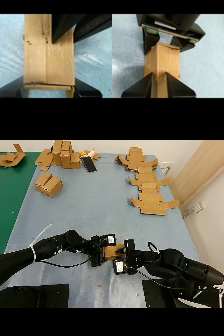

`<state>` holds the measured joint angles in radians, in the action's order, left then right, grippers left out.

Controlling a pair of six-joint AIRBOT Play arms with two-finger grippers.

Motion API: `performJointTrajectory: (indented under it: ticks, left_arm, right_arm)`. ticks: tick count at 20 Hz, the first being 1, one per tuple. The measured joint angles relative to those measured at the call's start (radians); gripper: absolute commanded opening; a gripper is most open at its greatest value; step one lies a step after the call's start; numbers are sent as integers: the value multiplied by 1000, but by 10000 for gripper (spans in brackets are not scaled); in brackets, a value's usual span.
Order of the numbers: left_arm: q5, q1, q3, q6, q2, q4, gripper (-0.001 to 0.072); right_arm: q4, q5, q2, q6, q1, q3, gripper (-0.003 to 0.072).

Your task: Fold the box.

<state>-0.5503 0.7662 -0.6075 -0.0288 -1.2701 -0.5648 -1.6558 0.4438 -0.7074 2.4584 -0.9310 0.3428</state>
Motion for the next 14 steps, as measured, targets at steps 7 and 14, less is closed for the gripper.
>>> performJointTrajectory:
  ticks: [7, 14]
  left_arm:
    - [0, 0, 0, 1, 0, 0, 410]
    - [0, 0, 0, 0, 0, 0, 410]
  right_arm:
    - [32, 8, 65, -23, 0, 0, 311]
    - [136, 7, 77, -87, -1, 0, 289]
